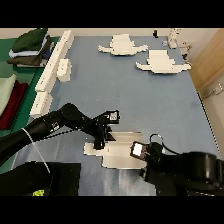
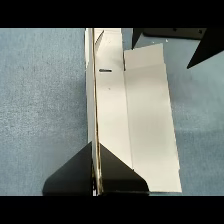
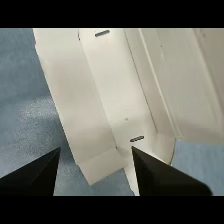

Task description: Fold the box.

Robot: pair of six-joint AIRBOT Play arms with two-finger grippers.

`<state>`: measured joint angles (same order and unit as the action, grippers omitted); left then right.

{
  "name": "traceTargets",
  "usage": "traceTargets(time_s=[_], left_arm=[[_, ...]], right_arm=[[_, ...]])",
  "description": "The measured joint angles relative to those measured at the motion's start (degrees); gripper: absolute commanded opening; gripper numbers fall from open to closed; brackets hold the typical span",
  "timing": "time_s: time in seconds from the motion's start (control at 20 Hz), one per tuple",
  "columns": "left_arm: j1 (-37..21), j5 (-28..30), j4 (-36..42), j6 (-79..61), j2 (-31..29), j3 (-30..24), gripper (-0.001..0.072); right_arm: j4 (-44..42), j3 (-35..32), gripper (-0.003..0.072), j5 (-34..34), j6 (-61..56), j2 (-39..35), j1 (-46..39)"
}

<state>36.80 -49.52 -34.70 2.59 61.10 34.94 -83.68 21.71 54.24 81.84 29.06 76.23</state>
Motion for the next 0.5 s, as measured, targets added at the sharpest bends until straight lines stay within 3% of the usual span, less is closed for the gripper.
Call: traceTargets(time_s=[0.2, 0.5], left_arm=[[0.00, 0.00, 0.02, 0.00, 0.00, 0.00, 0.0015], [0.00, 0.00, 0.02, 0.00, 0.00, 0.00, 0.0015]], right_arm=[[17.88, 0.00, 0.0703, 2.86, -26.27, 5.51, 17.84], [26.69, -0.33, 0.0704, 7.08, -42.07, 12.09, 30.01]])
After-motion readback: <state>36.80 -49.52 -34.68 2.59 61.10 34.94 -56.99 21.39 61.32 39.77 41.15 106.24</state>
